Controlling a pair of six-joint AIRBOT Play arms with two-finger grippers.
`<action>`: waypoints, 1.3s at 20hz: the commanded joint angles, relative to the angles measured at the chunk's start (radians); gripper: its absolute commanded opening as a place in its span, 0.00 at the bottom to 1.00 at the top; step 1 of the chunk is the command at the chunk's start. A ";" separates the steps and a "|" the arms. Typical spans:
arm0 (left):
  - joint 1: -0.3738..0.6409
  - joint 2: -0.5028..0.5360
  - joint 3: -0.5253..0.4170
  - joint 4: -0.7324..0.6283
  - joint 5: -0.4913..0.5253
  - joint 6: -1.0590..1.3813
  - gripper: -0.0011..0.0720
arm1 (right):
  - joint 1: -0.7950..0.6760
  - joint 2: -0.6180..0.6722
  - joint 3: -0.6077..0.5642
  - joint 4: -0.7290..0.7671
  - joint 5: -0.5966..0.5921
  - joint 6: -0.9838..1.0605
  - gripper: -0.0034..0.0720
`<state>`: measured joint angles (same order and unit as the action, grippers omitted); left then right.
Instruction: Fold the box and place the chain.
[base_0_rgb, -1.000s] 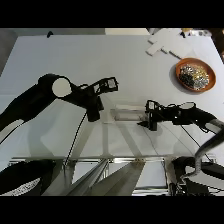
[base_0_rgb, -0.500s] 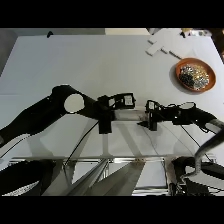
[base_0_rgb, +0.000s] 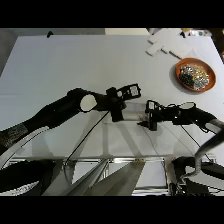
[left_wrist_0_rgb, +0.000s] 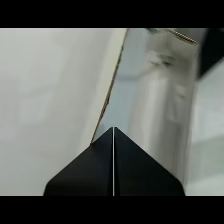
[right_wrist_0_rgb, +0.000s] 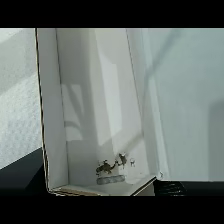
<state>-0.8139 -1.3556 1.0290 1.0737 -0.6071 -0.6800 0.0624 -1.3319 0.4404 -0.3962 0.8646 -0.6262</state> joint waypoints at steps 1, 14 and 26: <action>0.053 -0.016 0.001 -0.014 0.145 0.003 0.02 | 0.000 0.000 0.000 0.000 0.000 0.000 0.57; 0.100 -0.138 0.001 -0.058 0.014 0.037 0.02 | 0.000 0.000 0.000 0.000 0.000 0.000 0.57; 0.148 0.062 -0.020 0.243 -0.405 0.104 0.02 | 0.000 0.000 0.000 0.000 0.000 0.000 0.57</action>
<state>-0.6689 -1.3037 1.0229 1.2915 -0.9173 -0.6792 0.0624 -1.3319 0.4404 -0.3965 0.8642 -0.6270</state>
